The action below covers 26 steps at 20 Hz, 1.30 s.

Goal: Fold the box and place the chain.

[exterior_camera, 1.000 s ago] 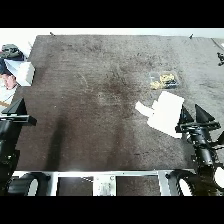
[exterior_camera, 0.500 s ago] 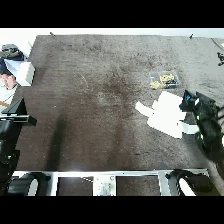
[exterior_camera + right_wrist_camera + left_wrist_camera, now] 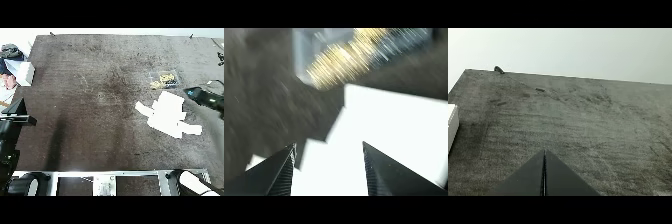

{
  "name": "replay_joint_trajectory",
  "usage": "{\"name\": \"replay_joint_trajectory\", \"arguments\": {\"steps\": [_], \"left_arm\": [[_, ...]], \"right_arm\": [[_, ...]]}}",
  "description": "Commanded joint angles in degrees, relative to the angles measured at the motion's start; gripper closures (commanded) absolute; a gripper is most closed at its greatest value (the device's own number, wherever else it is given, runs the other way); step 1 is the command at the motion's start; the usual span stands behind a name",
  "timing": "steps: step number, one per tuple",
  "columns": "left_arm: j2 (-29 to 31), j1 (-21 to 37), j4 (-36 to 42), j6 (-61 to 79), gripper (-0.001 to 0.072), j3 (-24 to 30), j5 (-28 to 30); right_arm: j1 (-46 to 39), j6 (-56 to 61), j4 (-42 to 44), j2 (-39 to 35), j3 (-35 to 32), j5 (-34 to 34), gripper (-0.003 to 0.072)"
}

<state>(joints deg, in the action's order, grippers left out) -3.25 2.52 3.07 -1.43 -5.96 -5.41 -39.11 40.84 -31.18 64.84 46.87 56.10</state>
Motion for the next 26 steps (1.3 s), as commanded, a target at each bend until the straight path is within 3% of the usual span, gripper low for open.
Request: {"name": "replay_joint_trajectory", "arguments": {"steps": [1,4,9,19,26], "left_arm": [[0.0,0.0,0.0,0.0,0.0697,0.0,0.0],[0.0,0.0,0.0,0.0,0.0697,0.0,0.0],[0.0,0.0,0.0,0.0,0.0697,0.0,0.0],[0.0,0.0,0.0,0.0,0.0697,0.0,0.0],[0.0,0.0,0.0,0.0,0.0697,0.0,0.0]], "right_arm": [[-10.8,12.9,-21.9,2.8,9.7,17.4,0.0197],[-13.7,11.5,-30.9,4.6,11.5,21.6,0.0196],[-14.7,9.5,-36.9,9.5,11.5,24.5,0.0195],[-14.7,3.7,-31.2,17.3,11.2,23.9,0.0197],[-14.7,0.2,-28.9,19.0,6.6,22.0,0.0197]]}}
